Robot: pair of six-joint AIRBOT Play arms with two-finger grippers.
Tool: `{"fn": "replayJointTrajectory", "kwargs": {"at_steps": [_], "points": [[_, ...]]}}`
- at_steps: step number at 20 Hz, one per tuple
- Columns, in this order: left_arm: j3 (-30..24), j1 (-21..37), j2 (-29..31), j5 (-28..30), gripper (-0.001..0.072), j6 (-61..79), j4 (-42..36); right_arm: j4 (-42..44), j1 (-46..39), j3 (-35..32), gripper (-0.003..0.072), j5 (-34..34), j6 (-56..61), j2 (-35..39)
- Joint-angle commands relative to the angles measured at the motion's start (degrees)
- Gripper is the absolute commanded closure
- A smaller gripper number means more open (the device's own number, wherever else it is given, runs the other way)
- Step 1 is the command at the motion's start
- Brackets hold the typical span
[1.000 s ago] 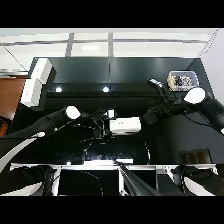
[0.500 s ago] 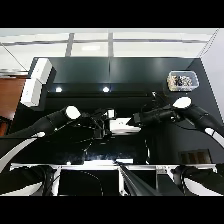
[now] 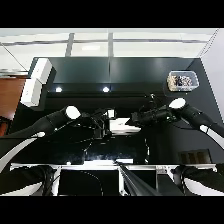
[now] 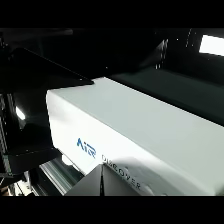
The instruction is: Fold the box and place the chain.
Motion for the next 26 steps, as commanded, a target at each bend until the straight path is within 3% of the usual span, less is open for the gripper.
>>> {"fn": "replayJointTrajectory", "kwargs": {"at_steps": [1, 5, 9, 11, 12, 14, 17, 20, 23, 26], "points": [[0.02, 0.02, -0.02, 0.02, 0.036, 0.09, 0.0, -1.27, 0.04, -0.04, 0.0678, -0.2, 0.07, -0.26], [0.02, 0.02, -0.02, -0.11, 0.0361, 0.07, -2.34, -1.86, -0.63, 3.85, 0.0678, 7.23, -3.85, 0.55], [0.02, 0.04, 0.0, -0.66, 0.0332, -2.25, -2.29, -2.64, -6.34, 10.78, 0.0678, 14.36, -3.93, 7.08], [0.02, 0.22, 0.7, -1.38, 0.0065, -3.13, -1.29, -3.67, -11.23, 11.8, 0.0678, 16.48, -3.91, 11.93], [0.02, 0.48, 1.66, -1.73, 0.0005, -3.32, -0.31, -4.72, -13.99, 11.8, 0.0678, 17.7, -3.74, 14.4], [0.04, 1.25, 3.98, -2.03, 0.0003, -7.04, 1.53, -8.24, -19.12, 11.8, 0.0677, 20.04, -3.23, 18.4], [0.31, 2.27, 8.22, -7.26, 0.0002, -13.44, 6.14, -11.82, -25.51, 11.8, 0.0677, 21.09, -3.21, 21.94], [3.1, -0.87, 9.16, -6.88, 0.0003, -18.12, 5.92, -12.07, -27.63, 11.74, 0.0677, 20.13, -3.21, 22.12], [7.54, -4.72, 6.54, -2.56, 0.0006, -22.58, 5.86, -12.2, -27.47, 11.74, 0.0677, 19.06, -3.26, 22.12], [13.18, -7.23, -0.66, -3.48, 0.0006, -25.62, 5.68, -15.1, -27.91, 11.74, 0.0677, 17.07, -3.17, 22.12]]}}
